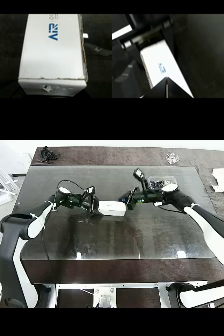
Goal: Fold the box and place the chain.
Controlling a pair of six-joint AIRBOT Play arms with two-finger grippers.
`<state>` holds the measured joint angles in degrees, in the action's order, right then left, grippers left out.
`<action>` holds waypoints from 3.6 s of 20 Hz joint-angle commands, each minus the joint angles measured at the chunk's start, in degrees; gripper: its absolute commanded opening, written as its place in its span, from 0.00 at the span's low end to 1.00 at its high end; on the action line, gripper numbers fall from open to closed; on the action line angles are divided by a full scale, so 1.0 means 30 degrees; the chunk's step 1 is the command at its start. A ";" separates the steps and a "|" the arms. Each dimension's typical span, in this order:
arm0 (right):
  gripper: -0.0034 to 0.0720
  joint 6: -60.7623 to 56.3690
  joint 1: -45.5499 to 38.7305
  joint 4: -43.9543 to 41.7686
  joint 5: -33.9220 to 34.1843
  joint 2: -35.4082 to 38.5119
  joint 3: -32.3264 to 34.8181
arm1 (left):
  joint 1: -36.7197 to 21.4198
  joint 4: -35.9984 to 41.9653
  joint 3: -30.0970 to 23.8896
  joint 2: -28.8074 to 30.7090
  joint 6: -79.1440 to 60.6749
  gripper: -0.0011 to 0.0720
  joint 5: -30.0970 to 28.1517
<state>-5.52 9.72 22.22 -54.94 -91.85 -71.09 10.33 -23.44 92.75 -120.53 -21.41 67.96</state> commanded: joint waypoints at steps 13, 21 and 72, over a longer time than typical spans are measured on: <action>0.05 -0.2892 -0.0204 -0.0182 -0.0962 0.8291 0.5093 | -0.0022 0.1173 0.0058 0.0058 0.0430 0.04 0.0138; 0.05 -0.3810 -0.0845 -0.0204 -0.0772 0.8925 0.6368 | -0.1348 0.0940 0.0605 0.1916 0.4218 0.03 0.0364; 0.05 -0.4663 0.0583 -0.2900 0.0510 0.8845 0.7497 | -1.0848 0.2790 -0.2528 0.4262 0.8480 1.00 -1.7631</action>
<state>-19.51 11.46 13.87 -53.36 -65.30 -48.62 -22.20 -13.87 85.14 -108.51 3.90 14.57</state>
